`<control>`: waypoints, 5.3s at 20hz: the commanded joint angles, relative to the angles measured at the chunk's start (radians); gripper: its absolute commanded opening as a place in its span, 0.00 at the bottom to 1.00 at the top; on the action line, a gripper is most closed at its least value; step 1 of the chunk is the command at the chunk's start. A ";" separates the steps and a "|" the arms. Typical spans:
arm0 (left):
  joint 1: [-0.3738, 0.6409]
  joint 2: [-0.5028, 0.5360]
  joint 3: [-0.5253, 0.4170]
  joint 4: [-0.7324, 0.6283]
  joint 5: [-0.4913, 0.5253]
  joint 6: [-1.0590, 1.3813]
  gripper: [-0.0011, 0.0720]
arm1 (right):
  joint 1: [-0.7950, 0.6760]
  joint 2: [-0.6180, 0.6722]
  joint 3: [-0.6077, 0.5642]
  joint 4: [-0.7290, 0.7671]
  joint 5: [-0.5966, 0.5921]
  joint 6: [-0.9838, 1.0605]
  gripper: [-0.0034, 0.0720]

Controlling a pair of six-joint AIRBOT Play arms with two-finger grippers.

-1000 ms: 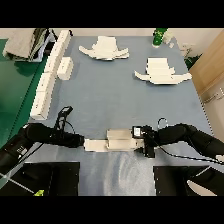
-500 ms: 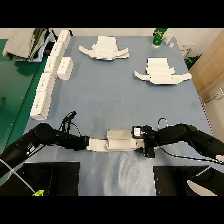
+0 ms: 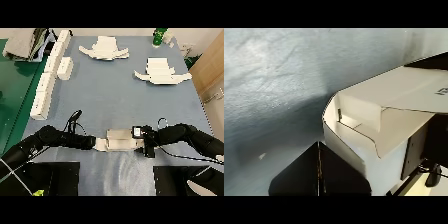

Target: Fold the box.

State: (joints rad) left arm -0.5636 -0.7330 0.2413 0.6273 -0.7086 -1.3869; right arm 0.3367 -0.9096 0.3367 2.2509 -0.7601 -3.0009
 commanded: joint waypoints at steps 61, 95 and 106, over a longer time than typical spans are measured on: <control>-0.628 -0.677 0.748 0.922 -0.366 -1.363 0.40 | 0.000 0.001 0.001 0.000 0.000 0.000 0.73; -0.544 -0.361 0.815 0.921 -0.652 -0.680 0.03 | 0.000 0.001 0.001 0.000 0.000 0.000 0.73; -0.035 -0.029 0.227 0.261 -0.201 0.973 0.96 | 0.000 0.001 0.001 -0.002 0.000 0.000 0.73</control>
State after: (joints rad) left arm -0.6712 -0.7807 0.5865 1.0859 -1.0256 -0.8085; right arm 0.3367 -0.9096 0.3367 2.2482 -0.7605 -3.0009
